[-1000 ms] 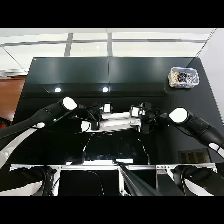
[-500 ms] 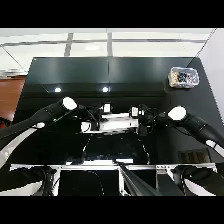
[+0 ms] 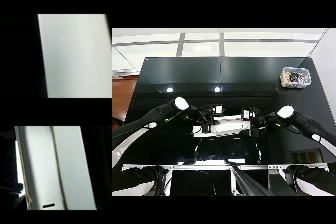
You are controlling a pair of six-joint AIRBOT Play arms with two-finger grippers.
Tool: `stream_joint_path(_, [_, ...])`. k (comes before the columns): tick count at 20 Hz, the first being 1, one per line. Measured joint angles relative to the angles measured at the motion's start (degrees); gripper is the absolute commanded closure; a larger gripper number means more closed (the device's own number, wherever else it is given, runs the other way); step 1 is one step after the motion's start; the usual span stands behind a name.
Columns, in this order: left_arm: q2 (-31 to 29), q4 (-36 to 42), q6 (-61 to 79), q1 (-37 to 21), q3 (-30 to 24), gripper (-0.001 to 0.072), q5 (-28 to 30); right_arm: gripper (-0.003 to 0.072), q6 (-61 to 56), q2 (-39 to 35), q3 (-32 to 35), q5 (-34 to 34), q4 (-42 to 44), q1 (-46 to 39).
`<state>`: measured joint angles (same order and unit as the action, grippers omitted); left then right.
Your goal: Fold the box and place the chain.
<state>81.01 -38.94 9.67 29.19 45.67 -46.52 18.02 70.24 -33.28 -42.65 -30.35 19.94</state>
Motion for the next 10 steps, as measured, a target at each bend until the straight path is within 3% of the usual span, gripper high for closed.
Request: stream_joint_path(10, [0.0,0.0,0.0,0.0,0.0,0.0678,0.5,-0.0003,0.9,1.3,0.9,-3.4,0.0,-0.5])
